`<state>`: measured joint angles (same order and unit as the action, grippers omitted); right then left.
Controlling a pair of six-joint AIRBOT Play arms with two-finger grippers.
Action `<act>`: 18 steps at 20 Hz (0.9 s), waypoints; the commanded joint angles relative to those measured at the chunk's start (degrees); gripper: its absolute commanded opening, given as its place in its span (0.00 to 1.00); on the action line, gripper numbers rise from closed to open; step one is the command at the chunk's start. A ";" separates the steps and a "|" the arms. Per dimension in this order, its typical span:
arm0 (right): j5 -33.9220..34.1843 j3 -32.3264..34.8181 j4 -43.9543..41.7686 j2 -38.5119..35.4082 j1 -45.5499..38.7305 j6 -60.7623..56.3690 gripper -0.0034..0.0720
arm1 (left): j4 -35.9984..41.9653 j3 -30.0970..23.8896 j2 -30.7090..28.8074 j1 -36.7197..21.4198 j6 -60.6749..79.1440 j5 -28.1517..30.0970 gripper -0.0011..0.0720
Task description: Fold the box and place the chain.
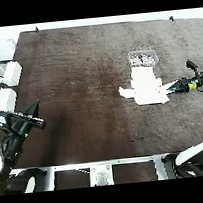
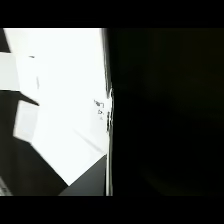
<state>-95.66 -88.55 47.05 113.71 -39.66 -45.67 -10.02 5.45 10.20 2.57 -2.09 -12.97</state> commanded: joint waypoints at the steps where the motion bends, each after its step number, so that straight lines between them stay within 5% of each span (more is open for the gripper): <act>1: 1.16 7.89 -4.68 -4.68 0.81 1.36 0.06 | 0.00 -0.02 -0.04 0.00 0.00 0.00 0.04; 9: 19.32 37.07 -23.19 -22.67 16.48 4.37 0.06 | 0.00 -0.02 -0.04 0.00 0.00 0.00 0.04; 15: 35.67 36.85 -29.38 -23.32 37.86 4.37 0.05 | -0.02 -0.02 -0.04 0.00 0.13 0.09 0.04; 18: 43.80 34.53 -29.27 -23.32 42.18 4.35 0.05 | -0.02 -0.02 -0.04 0.00 0.15 0.33 0.04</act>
